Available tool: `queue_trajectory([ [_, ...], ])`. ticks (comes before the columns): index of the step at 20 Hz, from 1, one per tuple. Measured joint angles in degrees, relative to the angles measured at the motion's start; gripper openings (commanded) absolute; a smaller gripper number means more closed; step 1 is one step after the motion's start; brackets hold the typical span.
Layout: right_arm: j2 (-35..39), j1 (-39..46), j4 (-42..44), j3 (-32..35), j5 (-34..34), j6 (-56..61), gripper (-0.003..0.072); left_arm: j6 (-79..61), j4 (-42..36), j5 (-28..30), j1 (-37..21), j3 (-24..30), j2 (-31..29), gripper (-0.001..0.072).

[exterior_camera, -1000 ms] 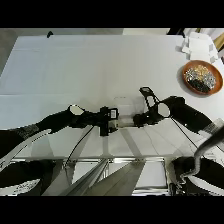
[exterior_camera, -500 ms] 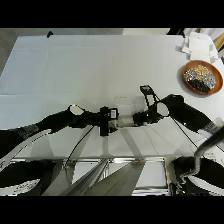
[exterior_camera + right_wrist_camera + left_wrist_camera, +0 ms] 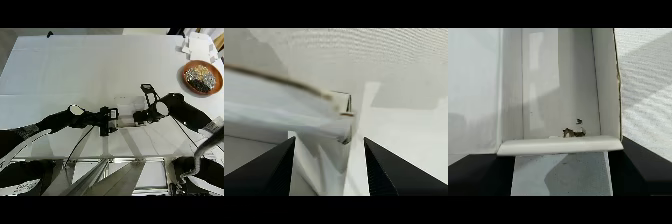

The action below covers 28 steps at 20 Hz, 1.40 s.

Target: Fold the box and place the chain.

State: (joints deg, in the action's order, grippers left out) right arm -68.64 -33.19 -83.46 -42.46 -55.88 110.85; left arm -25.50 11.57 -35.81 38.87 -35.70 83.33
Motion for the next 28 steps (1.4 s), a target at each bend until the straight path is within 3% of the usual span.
queue_trajectory([
  [3, -1.2, -1.3, -0.5, 0.0, 0.0, 0.9, 0.0456, 0.0, 0.0, 0.0, 0.0, 0.0, 0.0, 0.025],
  [7, -3.3, -3.1, -1.4, 0.0, 0.0, 2.4, 0.0307, 0.0, 0.0, 0.0, 0.0, 0.0, 0.0, 0.025],
  [9, -3.9, -3.8, -1.9, 0.0, 0.0, 3.1, 0.0281, 0.0, 0.0, 0.0, 0.0, 0.0, 0.0, 0.025],
  [12, -4.3, -4.3, -2.8, 0.0, -0.6, 3.9, 0.0072, 0.0, 0.0, 0.0, 0.0, 0.0, 0.0, 0.025],
  [13, -4.4, -4.3, -3.1, 0.0, -0.9, 4.4, 0.0027, 0.0, 0.0, 0.0, 0.0, 0.0, 0.0, 0.025],
  [15, -4.4, -4.4, -3.1, 0.0, -0.9, 4.8, 0.0008, 0.0, 0.0, -0.1, 0.0, 0.0, 0.0, 0.025],
  [17, -4.5, -4.5, -3.1, 0.0, -0.9, 4.8, 0.0036, 0.0, 0.0, -0.1, 0.0, 0.0, 0.0, 0.025],
  [18, -4.5, -4.5, -3.1, 0.0, -0.8, 4.7, 0.0169, 0.0, 0.0, -0.1, 0.0, 0.0, 0.0, 0.025],
  [19, -4.5, -4.5, -2.8, 0.0, -0.4, 4.5, 0.0199, 0.0, 0.0, 0.0, 0.0, 0.0, 0.0, 0.025],
  [22, -4.5, -4.6, -2.7, 0.0, -0.2, 4.6, 0.0201, 0.0, 0.0, 0.0, 0.0, 0.0, 0.0, 0.025],
  [24, -4.4, -4.6, -2.7, -0.1, -0.3, 4.7, 0.0284, 0.0, 0.0, 0.0, 0.0, 0.0, 0.0, 0.025],
  [28, -4.3, -4.6, -3.8, -0.1, -0.2, 6.2, 0.0341, 0.0, 0.0, 0.0, 0.0, 0.0, 0.0, 0.025],
])
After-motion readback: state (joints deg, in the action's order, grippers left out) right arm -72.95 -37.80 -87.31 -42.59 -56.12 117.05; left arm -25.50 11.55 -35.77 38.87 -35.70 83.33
